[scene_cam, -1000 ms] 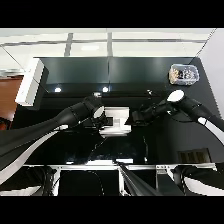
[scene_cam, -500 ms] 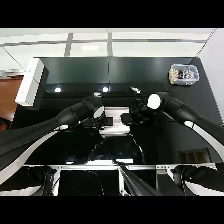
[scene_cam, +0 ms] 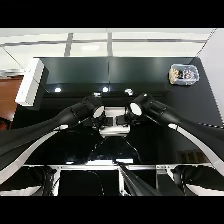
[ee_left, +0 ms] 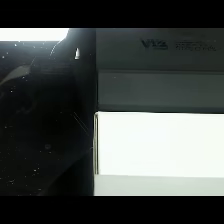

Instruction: Fold the box and place the chain.

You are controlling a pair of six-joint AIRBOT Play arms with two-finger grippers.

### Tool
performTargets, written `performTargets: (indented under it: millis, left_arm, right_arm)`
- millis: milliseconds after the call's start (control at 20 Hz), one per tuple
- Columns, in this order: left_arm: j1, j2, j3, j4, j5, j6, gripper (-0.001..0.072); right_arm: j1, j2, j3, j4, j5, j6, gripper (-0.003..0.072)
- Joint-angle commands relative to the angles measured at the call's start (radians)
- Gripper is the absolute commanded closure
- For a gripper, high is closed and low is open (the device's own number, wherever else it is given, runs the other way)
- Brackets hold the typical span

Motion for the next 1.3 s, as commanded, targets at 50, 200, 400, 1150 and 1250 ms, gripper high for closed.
performTargets:
  millis: [50,200,400,1150,1250]
  left_arm:
    - [0.000,0.000,0.001,0.002,-0.001,0.000,0.0683]
    - [0.000,0.000,0.001,0.002,-0.001,0.000,0.0683]
    - [0.000,0.000,0.001,0.002,-0.001,0.000,0.0683]
    - [0.000,0.000,0.001,0.002,-0.001,0.000,0.0683]
    - [0.000,0.000,0.001,0.002,-0.001,0.000,0.0683]
  right_arm:
    - [0.021,-0.023,0.013,-0.056,0.024,0.098,0.0383]
    - [0.021,-0.023,0.013,-0.038,0.036,0.104,0.0558]
    - [0.021,-0.023,0.013,-0.031,0.036,0.118,0.0670]
    - [0.018,-0.044,0.013,-0.013,0.017,0.129,0.0655]
    - [0.008,-0.009,0.013,-0.011,0.026,0.100,0.0301]
